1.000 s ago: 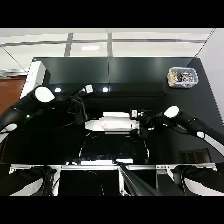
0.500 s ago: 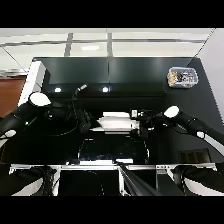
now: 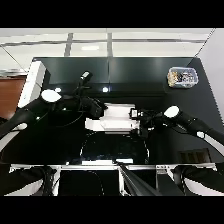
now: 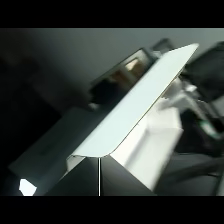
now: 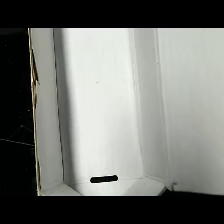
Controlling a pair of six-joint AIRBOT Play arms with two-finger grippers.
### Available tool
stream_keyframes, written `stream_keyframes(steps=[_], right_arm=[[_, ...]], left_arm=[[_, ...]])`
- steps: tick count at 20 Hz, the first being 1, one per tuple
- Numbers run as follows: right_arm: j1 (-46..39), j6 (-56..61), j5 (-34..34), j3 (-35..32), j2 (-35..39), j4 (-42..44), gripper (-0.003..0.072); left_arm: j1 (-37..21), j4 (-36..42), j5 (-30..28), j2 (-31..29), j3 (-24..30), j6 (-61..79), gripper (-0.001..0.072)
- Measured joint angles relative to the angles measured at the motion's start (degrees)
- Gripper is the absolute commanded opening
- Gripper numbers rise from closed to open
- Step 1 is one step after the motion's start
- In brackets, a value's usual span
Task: Fold the box and place the chain.
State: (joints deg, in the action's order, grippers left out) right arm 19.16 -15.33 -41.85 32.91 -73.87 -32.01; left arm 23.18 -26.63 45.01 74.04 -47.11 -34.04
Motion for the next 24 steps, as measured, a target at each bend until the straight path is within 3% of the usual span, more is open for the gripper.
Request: stream_keyframes(steps=[7,14,19,23,24], right_arm=[[0.00,-0.02,0.02,0.00,0.00,0.00,0.0241],[0.00,-0.07,0.02,0.00,0.00,0.09,0.0241],[0.00,0.13,0.13,0.00,0.00,0.24,0.0241],[0.00,0.13,0.13,0.00,0.00,0.24,0.0241],[0.00,0.13,0.13,0.00,0.00,0.26,0.0241]], left_arm=[[0.72,-4.70,-0.15,9.11,-2.43,0.13,0.0023],[-0.04,-6.51,2.54,10.86,-4.15,0.33,0.0021],[-4.07,-12.87,5.73,2.64,-7.61,-1.66,0.0021],[-6.19,-15.02,7.23,-7.30,-3.76,1.90,0.0024],[-5.97,-14.80,7.87,-8.92,-2.10,5.84,0.0064]])
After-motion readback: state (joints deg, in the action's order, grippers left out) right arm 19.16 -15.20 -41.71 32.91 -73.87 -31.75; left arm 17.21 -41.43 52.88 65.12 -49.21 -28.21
